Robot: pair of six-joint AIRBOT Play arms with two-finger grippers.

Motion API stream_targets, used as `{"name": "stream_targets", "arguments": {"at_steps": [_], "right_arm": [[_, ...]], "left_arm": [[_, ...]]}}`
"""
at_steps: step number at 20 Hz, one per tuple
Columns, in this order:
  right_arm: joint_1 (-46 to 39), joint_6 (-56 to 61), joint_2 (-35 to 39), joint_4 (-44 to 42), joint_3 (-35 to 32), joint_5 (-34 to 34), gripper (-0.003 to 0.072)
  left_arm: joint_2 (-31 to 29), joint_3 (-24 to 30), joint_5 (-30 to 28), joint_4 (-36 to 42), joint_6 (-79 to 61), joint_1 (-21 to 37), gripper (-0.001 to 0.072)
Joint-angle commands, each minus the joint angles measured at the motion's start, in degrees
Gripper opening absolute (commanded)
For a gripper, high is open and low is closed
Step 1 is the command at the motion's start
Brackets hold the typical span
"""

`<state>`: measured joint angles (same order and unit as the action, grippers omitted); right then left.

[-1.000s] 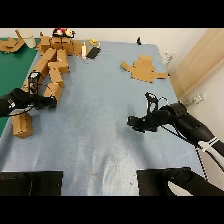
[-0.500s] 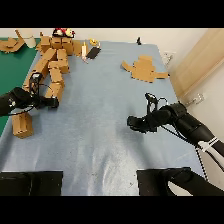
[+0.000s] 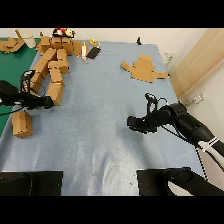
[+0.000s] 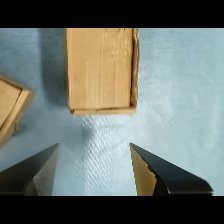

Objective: Fold the box.

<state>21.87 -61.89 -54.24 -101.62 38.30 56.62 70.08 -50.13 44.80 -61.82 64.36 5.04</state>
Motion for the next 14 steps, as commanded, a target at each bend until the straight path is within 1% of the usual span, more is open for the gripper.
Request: {"name": "stream_targets", "arguments": {"at_steps": [1, 2, 3, 4, 5, 6, 7, 8, 9, 11, 14], "right_arm": [[0.02, -0.79, 0.04, -0.22, 0.07, 0.0, 0.027], [0.02, -1.66, 0.04, -0.26, 0.07, -0.02, 0.027], [0.02, -1.81, 0.02, -0.26, 0.07, -0.17, 0.027], [0.02, -1.84, 0.02, -0.26, 0.07, -0.59, 0.0268], [0.02, -2.16, 0.02, -0.39, 0.11, -0.98, 0.0257], [0.02, -3.26, 0.0, -0.96, 0.35, -1.42, 0.0216], [0.02, -5.22, -0.11, -2.01, 0.92, -1.86, 0.0077], [0.02, -6.69, -0.15, -2.67, 1.62, -2.47, 0.0057], [0.02, -7.41, -0.22, -2.82, 2.64, -2.67, 0.0003], [0.02, -7.85, -1.55, -2.78, 5.25, -2.62, 0.0004], [0.02, -10.23, -5.92, -4.55, 9.07, -2.56, 0.0004]], "left_arm": [[-4.39, -2.03, 11.04, -1.49, 2.56, 0.76, 0.07], [-5.66, -2.45, 13.14, 0.17, 2.58, -0.44, 0.0694], [-6.69, -2.6, 14.51, 2.73, 2.58, -2.03, 0.0489], [-7.58, -2.69, 15.87, 6.05, 2.05, -4.35, 0.0154], [-8.17, -2.73, 16.33, 8.5, 0.07, -7.04, 0.001], [-8.39, -2.8, 16.02, 10.67, 0.04, -10.49, 0.001], [-8.35, -2.84, 15.61, 12.57, 0.22, -13.81, 0.0009], [-8.11, -2.99, 14.93, 14.1, 0.26, -17.46, 0.001], [-7.87, -3.17, 13.75, 14.51, 2.12, -20.57, 0.001], [-6.73, -3.8, 11.19, 14.58, 5.57, -25.55, 0.001], [-3.3, -4.46, 10.71, 17.66, 6.1, -30.14, 0.001]]}}
